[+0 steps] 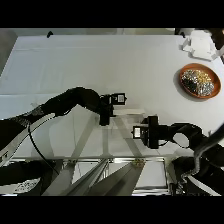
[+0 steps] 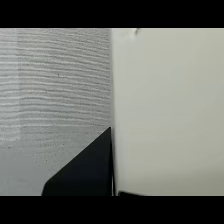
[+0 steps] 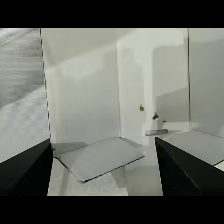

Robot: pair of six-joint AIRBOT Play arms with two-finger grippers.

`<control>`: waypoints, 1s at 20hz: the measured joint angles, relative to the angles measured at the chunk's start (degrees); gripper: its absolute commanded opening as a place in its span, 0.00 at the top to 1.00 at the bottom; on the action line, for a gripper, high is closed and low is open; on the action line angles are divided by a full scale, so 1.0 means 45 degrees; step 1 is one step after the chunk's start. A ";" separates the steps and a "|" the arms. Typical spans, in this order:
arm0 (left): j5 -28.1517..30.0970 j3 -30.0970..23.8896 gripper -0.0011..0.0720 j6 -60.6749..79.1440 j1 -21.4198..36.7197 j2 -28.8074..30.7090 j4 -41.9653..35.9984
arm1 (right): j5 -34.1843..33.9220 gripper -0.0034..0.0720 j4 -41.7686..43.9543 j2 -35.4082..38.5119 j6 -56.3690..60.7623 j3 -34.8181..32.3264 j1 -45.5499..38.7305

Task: Fold the box and place the chain.

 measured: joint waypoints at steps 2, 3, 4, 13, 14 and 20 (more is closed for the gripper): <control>0.0000 -0.0005 0.97 0.0000 0.0000 0.0000 0.0000 | -0.0024 0.04 -0.0112 0.0107 0.0112 0.0097 0.0010; 0.0000 -0.0005 0.97 0.0000 0.0000 0.0000 0.0000 | -0.0024 0.04 -0.0155 0.0170 0.0141 0.0175 0.0010; -0.0005 0.0000 0.97 0.0000 0.0000 0.0000 0.0000 | -0.0019 0.04 -0.0204 0.0214 0.0151 0.0253 0.0010; -0.0010 -0.0005 0.97 -0.0005 0.0000 0.0000 0.0000 | 0.0724 0.04 0.0092 0.0253 0.0189 0.1146 -0.1457; -0.0005 -0.0005 0.97 -0.0005 0.0000 0.0000 0.0000 | 0.0792 0.04 0.0199 0.0180 0.0170 0.1258 -0.1632; 0.0000 -0.0005 0.97 0.0000 0.0000 0.0000 0.0000 | 0.0782 0.04 0.1049 -0.0641 -0.1054 0.1525 -0.2103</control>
